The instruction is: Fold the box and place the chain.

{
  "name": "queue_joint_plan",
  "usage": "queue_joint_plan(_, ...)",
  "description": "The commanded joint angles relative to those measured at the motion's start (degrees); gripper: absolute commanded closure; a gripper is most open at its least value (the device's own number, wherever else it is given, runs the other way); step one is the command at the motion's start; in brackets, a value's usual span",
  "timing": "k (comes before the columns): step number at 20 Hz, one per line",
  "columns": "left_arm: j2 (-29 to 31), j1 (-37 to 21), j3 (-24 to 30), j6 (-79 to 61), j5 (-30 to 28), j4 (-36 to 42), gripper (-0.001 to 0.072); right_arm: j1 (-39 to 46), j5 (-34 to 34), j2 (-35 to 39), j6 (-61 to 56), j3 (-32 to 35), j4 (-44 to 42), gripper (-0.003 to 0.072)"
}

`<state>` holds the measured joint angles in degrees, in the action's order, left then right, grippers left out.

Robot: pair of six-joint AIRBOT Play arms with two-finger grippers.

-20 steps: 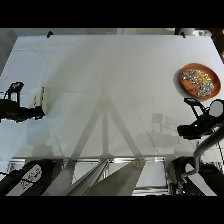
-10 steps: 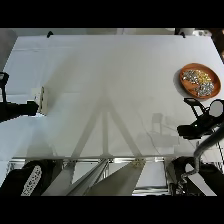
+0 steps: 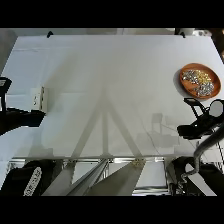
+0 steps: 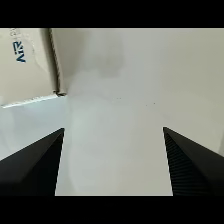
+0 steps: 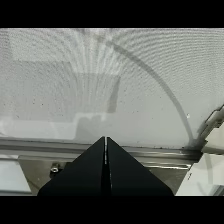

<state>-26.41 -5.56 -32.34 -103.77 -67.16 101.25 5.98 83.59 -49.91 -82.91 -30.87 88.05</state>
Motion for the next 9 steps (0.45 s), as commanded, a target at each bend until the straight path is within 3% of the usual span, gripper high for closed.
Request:
queue_joint_plan(1, 0.46, 0.31, 0.02, -0.37, -0.87, 4.20, 0.0015, 0.04, 0.02, -0.04, 0.00, -0.07, 0.00, 0.0674)
queue_joint_plan(9, -1.40, 0.31, 0.02, -0.76, 1.92, 4.17, 0.0015, 0.04, 0.02, -0.04, 0.00, -0.07, 0.00, 0.0674)
